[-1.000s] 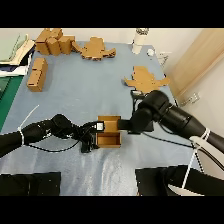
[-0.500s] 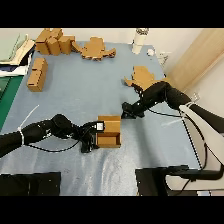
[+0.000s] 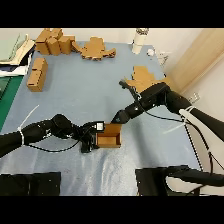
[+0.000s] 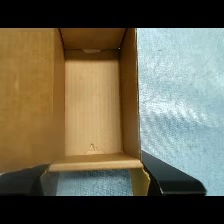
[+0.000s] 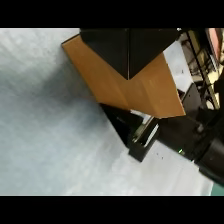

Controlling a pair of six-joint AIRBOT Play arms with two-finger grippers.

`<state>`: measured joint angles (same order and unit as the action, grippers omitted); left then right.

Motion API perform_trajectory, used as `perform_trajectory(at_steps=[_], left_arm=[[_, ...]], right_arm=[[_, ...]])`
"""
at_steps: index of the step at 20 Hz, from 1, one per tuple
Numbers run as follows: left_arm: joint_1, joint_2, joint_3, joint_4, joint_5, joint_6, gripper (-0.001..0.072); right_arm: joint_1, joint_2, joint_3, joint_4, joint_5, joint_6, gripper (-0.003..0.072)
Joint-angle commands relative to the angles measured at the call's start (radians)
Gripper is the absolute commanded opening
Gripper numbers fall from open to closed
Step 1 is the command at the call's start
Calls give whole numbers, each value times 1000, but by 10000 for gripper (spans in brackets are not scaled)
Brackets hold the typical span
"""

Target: Fold the box.

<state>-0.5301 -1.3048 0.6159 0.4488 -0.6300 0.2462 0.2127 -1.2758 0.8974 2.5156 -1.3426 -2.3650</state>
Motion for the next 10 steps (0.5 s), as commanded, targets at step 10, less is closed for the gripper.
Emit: perform_trajectory(at_steps=[10], left_arm=[[0, 0, 0, 0, -1, 0, 527]], right_arm=[[400, 347, -230, -411, 486, -45, 0]])
